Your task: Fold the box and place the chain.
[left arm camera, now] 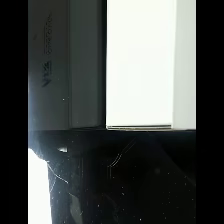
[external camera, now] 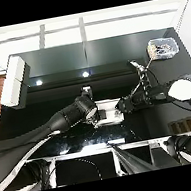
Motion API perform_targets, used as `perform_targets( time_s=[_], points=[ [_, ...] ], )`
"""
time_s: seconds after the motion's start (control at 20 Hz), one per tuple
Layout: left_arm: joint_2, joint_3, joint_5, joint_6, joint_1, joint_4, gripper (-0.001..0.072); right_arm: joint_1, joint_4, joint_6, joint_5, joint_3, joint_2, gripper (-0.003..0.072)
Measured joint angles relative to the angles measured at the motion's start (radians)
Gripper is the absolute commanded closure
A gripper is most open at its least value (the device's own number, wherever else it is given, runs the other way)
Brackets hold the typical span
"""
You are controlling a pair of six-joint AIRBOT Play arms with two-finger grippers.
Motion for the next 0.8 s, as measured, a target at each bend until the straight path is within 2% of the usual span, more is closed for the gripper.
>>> perform_targets(
  time_s=[0.3,0.35,0.4,0.45,0.65,0.8],
  points=[
    [0.0,0.0,0.0,0.0,0.0,0.0,0.0678,0.001,-0.006,0.002,-0.017,-0.011,-0.01,0.0644],
    [0.0,0.0,0.0,0.0,0.0,0.0,0.0678,0.001,-0.006,0.002,-0.019,-0.011,-0.011,0.0538],
    [0.0,0.0,0.0,0.0,0.0,0.0,0.0678,0.001,-0.006,0.002,-0.021,-0.012,-0.012,0.0241],
    [0.0,0.0,0.0,0.0,0.0,0.0,0.0679,0.0,-0.006,0.002,-0.021,-0.012,-0.012,0.018],
    [0.0,0.0,0.0,0.0,0.0,0.0,0.0679,-0.065,-0.041,0.002,0.024,-0.008,0.001,0.018],
    [0.0,0.0,0.0,0.0,0.0,0.0,0.0678,-0.172,-0.171,0.004,0.062,-0.013,0.013,0.0178]
  ],
)
